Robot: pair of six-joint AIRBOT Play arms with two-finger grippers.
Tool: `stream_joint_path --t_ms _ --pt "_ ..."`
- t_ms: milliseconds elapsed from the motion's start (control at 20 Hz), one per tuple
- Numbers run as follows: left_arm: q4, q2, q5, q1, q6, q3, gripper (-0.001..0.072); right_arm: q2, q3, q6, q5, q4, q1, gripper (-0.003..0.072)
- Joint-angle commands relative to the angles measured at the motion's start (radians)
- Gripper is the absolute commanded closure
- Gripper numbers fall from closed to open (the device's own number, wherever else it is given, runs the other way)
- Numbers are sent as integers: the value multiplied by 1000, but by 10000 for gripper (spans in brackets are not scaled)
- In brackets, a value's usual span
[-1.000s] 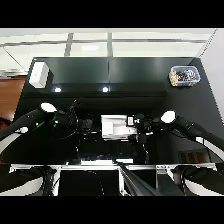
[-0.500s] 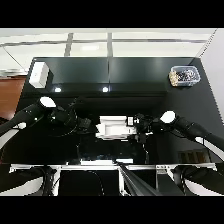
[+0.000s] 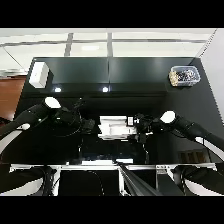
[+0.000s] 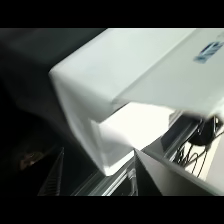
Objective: Fold the box and place the chain.
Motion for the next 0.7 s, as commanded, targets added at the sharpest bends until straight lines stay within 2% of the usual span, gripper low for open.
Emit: stream_joint_path --t_ms 0,250,300,350,650 --pt "-11 2 74 -56 -56 17 211 -1 0 0 1 0 1 450" --pt "126 13 115 -140 -248 82 237 -1 0 0 1 0 1 451" --pt "159 13 130 -162 -300 93 298 -1 0 0 1 0 1 450" --pt "194 13 150 -188 -346 103 322 -1 0 0 1 0 1 451" --pt "473 12 200 -318 -705 147 322 -1 0 0 1 0 1 450"
